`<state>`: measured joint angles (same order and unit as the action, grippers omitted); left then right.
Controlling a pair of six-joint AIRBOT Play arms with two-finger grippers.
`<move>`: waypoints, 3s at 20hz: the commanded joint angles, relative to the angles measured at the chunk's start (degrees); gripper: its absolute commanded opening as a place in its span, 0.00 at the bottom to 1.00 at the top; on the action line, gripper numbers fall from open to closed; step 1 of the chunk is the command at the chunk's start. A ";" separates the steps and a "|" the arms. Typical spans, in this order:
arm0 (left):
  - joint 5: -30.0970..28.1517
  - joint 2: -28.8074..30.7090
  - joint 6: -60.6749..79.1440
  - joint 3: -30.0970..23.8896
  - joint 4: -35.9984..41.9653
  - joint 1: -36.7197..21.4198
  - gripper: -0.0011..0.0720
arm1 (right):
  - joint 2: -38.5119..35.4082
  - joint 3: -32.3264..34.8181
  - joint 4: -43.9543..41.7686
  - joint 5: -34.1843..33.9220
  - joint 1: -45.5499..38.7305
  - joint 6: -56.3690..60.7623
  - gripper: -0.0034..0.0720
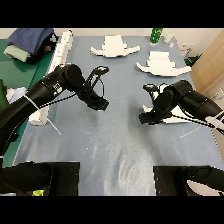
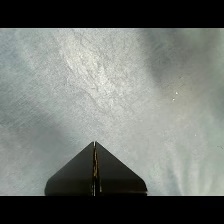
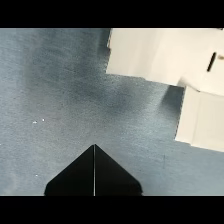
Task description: Fold the box.
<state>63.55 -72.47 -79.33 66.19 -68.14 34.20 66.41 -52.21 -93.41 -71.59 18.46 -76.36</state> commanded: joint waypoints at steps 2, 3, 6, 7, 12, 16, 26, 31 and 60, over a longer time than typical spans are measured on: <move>-0.09 0.02 0.00 0.00 -0.02 0.00 0.03 | 0.00 -0.02 -1.55 1.42 -0.02 0.04 0.05; -0.09 0.02 0.00 0.00 -0.02 0.00 0.03 | 0.00 -0.02 -2.78 2.67 -0.02 0.07 0.05; -1.29 0.02 0.00 0.00 0.50 0.11 0.03 | 0.07 -0.02 -9.55 5.90 0.04 0.11 0.05; -2.25 0.02 0.00 0.00 1.11 0.11 0.03 | 0.07 -0.31 -9.40 6.82 -0.04 2.12 0.05; -5.27 -0.33 0.00 0.00 2.25 0.11 0.03 | 0.07 -11.06 14.75 -3.91 -9.09 4.39 0.37; -8.11 -0.35 -0.02 0.00 2.91 0.11 0.03 | 3.78 -18.56 20.90 -6.27 -31.23 -1.77 0.37; -9.38 -0.35 -0.22 0.04 8.13 0.11 0.03 | 26.25 -30.14 -18.93 -7.63 -72.83 -29.05 0.37; -9.79 -0.35 -0.20 0.04 8.17 0.11 0.03 | 32.22 -33.38 -21.73 -8.48 -73.07 -36.39 0.37; -4.33 1.95 0.35 0.37 14.99 -4.59 0.03 | 22.75 -21.46 -39.10 -13.79 -51.30 -40.04 0.04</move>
<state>54.48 -71.96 -79.99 66.50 -55.33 32.10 95.18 -79.40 -129.88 -89.69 -38.06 -119.81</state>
